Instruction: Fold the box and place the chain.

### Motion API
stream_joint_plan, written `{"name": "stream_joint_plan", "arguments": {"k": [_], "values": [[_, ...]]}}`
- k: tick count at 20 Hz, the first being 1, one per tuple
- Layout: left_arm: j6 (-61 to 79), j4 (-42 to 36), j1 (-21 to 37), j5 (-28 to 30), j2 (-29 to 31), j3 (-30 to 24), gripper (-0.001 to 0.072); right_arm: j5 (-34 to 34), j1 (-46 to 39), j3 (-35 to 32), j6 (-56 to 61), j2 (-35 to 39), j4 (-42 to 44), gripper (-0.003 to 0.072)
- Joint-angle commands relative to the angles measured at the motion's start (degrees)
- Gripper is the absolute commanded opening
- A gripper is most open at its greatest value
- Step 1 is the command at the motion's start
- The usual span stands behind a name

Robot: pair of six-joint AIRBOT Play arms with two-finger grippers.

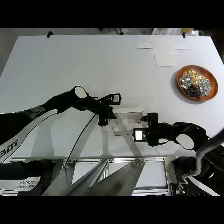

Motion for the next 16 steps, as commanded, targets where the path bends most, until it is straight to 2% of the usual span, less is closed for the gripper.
{"name": "stream_joint_plan", "arguments": {"k": [1,5,16], "values": [[0.0,0.0,0.0,0.0,0.0,0.0,0.0009,0.2,-0.2,1.0,0.6,0.0,-0.2,0.0601],[0.0,0.0,0.0,0.0,0.0,0.0,0.0009,1.0,-6.9,1.1,-0.4,0.0,6.0,0.0601],[0.0,0.0,0.0,0.0,0.0,0.0,0.0009,2.2,-17.1,1.1,-19.3,-4.3,23.9,0.0605]]}}
